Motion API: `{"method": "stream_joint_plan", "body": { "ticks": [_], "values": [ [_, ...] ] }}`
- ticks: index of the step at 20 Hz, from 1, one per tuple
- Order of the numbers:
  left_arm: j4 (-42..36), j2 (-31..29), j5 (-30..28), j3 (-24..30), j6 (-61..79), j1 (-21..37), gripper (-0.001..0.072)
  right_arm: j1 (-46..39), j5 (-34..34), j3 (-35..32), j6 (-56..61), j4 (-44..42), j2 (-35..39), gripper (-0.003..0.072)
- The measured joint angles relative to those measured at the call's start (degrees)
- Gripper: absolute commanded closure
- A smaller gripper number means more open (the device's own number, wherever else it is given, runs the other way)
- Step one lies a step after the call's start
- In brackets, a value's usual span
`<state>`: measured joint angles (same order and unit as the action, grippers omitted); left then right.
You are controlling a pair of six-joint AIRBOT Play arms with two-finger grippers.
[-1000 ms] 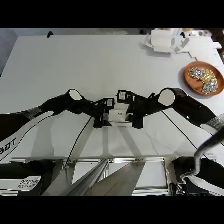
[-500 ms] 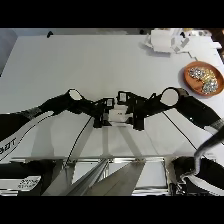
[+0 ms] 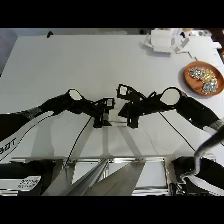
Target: Fold the box and place the chain.
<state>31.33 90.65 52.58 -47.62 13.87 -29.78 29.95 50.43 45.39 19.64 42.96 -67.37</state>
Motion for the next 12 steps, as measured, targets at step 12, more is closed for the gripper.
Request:
{"method": "stream_joint_plan", "body": {
  "ticks": [12],
  "values": [
    [0.0,0.0,0.0,0.0,0.0,0.0,0.0538,-0.5,0.3,-0.9,5.0,2.2,-1.6,0.0672]
  ]
}}
